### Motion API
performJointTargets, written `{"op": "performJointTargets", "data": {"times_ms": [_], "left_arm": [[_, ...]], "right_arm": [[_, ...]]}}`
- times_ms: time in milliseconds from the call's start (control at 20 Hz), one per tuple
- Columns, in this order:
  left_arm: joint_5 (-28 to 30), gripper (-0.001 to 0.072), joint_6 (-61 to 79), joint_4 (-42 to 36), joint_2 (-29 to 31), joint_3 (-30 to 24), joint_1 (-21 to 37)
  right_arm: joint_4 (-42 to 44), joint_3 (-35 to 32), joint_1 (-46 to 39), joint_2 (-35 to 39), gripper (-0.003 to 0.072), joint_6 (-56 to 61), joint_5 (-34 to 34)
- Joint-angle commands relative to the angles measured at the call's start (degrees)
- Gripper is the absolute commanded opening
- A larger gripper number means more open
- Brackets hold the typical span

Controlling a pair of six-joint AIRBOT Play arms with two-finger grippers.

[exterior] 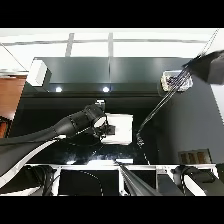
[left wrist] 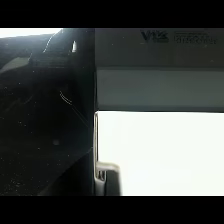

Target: Fold the box and place the chain.

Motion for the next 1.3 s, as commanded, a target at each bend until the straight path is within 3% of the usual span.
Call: {"op": "performJointTargets", "data": {"times_ms": [0, 400, 650, 900, 1100, 1250], "left_arm": [[0.0, 0.0032, 0.0, 0.0, 0.0, 0.0, 0.0], [0.0, 0.0032, 0.0, 0.0, 0.0, 0.0, 0.0], [0.0, 0.0032, 0.0, 0.0, 0.0, 0.0, 0.0], [0.0, 0.0032, 0.0, 0.0, 0.0, 0.0, 0.0], [0.0, 0.0032, 0.0, 0.0, 0.0, 0.0, 0.0], [0.0, 0.0032, 0.0, 0.0, 0.0, 0.0, 0.0]], "right_arm": [[0.7, -2.3, 5.7, 0.2, 0.0009, 1.3, 2.8], [9.0, -12.6, 15.4, 0.2, 0.0009, 2.0, 0.3], [10.4, -24.8, 19.9, 0.2, 0.0009, 2.3, -6.4], [14.1, -36.2, 22.8, -0.1, 0.0009, 2.2, -18.4], [15.1, -39.1, 25.2, -1.8, 0.0009, 2.3, -24.4], [16.3, -39.1, 25.3, -3.6, 0.001, 2.3, -25.0]]}}
